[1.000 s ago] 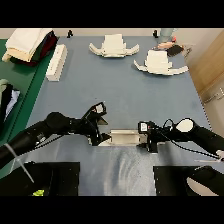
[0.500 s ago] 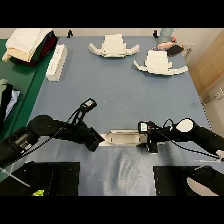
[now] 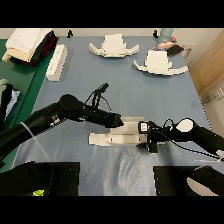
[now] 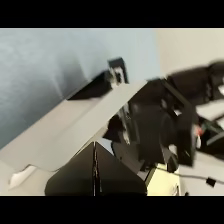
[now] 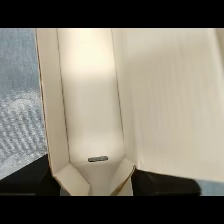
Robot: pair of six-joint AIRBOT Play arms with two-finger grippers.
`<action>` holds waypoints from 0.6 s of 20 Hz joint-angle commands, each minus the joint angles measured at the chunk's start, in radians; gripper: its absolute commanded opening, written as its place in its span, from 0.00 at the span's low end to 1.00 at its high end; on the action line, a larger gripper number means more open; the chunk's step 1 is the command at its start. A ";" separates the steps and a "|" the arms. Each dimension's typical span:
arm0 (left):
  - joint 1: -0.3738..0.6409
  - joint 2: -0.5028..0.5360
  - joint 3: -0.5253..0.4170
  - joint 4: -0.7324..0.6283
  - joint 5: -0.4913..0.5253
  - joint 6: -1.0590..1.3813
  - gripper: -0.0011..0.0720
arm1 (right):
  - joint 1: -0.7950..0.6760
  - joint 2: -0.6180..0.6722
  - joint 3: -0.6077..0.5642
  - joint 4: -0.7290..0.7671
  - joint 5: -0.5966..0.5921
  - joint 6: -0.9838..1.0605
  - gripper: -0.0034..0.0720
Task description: Fold the box.
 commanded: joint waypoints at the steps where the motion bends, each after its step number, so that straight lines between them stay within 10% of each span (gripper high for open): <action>1: 0.059 -0.106 0.034 -0.019 0.002 -0.083 0.04 | 0.000 0.000 0.000 0.000 0.000 0.000 0.72; 12: 0.077 -0.255 0.034 -0.019 -0.065 -0.097 0.04 | 0.000 0.000 0.000 0.000 0.000 0.000 0.72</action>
